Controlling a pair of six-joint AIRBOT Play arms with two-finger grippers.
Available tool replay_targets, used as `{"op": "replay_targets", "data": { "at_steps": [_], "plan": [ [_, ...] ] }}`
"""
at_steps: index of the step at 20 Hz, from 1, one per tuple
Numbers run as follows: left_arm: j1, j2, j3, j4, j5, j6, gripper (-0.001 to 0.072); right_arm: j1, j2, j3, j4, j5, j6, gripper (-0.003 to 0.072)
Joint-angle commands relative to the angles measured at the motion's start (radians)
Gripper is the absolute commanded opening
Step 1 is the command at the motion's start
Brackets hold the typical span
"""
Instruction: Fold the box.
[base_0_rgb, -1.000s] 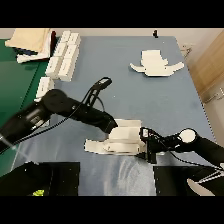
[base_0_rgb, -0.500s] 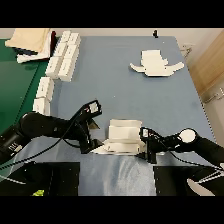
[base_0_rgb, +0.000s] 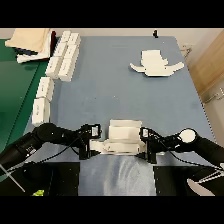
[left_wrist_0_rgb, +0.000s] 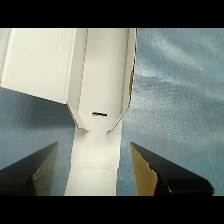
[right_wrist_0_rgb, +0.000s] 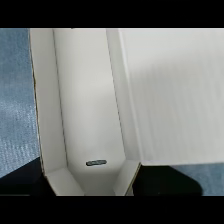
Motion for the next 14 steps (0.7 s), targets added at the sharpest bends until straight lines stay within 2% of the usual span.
{"op": "replay_targets", "data": {
  "at_steps": [1,3,4,5,6,7,8,9,12,13,14],
  "plan": [
    [-0.001,-0.083,-0.017,-0.151,0.037,0.182,0.0697,0.001,0.0,0.0,0.0,0.0,0.0,0.0601],
    [-0.001,-0.125,-0.016,-0.189,0.043,0.248,0.0695,0.001,0.001,0.0,0.0,0.0,0.0,0.0601],
    [-0.001,-0.142,-0.016,-0.214,0.055,0.259,0.0638,0.001,0.0,0.0,0.0,0.0,0.0,0.0601],
    [-0.001,-0.155,-0.016,-0.235,0.06,0.275,0.0509,0.001,0.001,0.0,0.0,0.0,0.0,0.0601],
    [-0.004,-0.164,-0.016,-0.251,0.06,0.296,0.0441,0.001,0.0,0.0,0.0,0.0,0.0,0.0601],
    [-0.014,-0.171,-0.016,-0.259,0.065,0.301,0.0439,0.001,0.001,0.0,0.0,0.0,0.0,0.0601],
    [-0.027,-0.174,-0.016,-0.262,0.068,0.3,0.0307,0.001,0.001,0.0,0.0,0.0,0.0,0.0601],
    [-0.044,-0.174,-0.016,-0.262,0.077,0.3,0.0217,0.001,0.001,0.0,0.0,0.0,0.0,0.06],
    [-0.089,-0.174,-0.016,-0.294,0.145,0.3,0.0215,0.001,0.0,0.0,0.0,0.0,0.0,0.0601],
    [-0.1,-0.175,-0.016,-0.309,0.165,0.301,0.0137,0.001,0.001,0.0,0.0,0.0,0.0,0.0601],
    [-0.109,-0.176,-0.016,-0.319,0.172,0.301,0.0097,0.001,0.001,0.0,0.0,0.0,0.0,0.0601]
  ]
}}
